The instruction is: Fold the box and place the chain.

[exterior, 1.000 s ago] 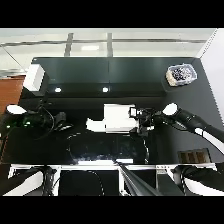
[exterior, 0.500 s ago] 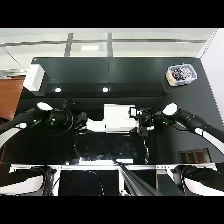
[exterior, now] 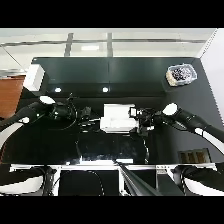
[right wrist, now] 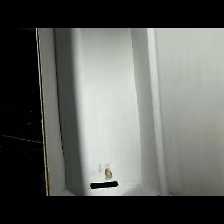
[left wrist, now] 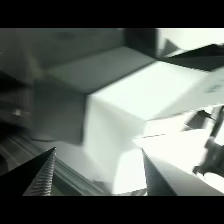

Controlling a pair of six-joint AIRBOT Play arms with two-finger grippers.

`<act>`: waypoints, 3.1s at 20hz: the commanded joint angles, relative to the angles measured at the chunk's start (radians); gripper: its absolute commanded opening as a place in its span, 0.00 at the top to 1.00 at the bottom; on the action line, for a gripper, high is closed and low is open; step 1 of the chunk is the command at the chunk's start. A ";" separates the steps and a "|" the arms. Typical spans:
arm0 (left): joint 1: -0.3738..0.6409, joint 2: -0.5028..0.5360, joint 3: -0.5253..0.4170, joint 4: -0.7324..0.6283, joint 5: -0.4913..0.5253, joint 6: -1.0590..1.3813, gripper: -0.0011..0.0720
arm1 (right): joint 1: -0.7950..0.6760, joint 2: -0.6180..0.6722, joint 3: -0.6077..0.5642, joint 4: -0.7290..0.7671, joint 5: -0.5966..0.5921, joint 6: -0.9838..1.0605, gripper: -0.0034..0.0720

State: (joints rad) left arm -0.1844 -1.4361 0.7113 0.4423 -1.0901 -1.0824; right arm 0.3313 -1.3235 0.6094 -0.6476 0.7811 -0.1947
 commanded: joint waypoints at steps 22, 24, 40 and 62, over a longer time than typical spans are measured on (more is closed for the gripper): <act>-0.347 0.000 0.247 0.488 0.139 -0.596 0.44 | 0.001 0.000 0.000 0.000 0.000 0.000 0.94; -0.351 -0.001 0.248 0.489 0.141 -0.614 0.44 | 0.001 0.000 0.000 0.000 0.000 0.000 0.94; -0.590 -0.167 0.521 0.983 -0.060 -1.158 0.53 | 0.001 0.000 0.000 0.000 0.000 0.000 0.94; -0.600 -0.198 0.525 0.990 -0.087 -1.196 0.44 | 0.001 0.000 0.000 0.000 0.000 0.000 0.94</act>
State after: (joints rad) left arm -0.7841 -1.6344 1.2358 1.4322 -1.1782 -2.2772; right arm 0.3313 -1.3235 0.6094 -0.6479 0.7815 -0.1947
